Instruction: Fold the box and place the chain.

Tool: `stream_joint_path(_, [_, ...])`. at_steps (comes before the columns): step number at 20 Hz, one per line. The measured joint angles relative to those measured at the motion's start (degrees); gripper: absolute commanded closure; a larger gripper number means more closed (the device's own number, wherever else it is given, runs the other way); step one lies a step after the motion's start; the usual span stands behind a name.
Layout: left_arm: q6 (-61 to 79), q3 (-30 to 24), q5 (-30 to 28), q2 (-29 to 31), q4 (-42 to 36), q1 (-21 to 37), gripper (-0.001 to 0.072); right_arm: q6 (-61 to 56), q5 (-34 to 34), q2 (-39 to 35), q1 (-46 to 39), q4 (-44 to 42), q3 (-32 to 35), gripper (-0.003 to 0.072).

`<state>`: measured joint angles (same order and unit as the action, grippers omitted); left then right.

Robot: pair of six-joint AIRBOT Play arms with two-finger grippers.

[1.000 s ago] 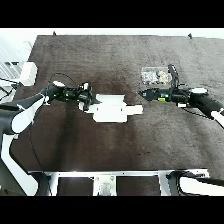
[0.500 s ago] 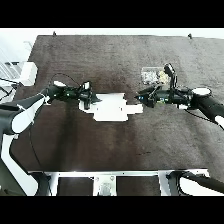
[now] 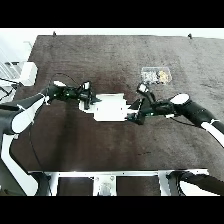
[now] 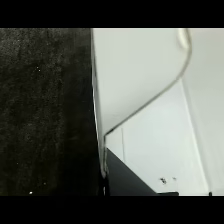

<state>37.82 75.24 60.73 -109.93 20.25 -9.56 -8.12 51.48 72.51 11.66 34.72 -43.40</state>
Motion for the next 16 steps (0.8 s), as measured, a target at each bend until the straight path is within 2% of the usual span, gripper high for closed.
stream_joint_path(3, [0.07,0.00,1.07,0.00,0.11,0.02,0.0689,-0.20,-5.62,0.00,2.34,2.16,1.75,0.0034])
stream_joint_path(6, [0.17,-0.02,2.25,0.00,0.09,0.04,0.0688,0.37,-8.72,0.00,3.32,3.13,2.45,-0.0006])
stream_joint_path(16, [0.15,-0.02,3.17,-0.04,0.00,0.07,0.0688,2.71,-13.79,0.31,8.87,5.35,3.93,-0.0007])
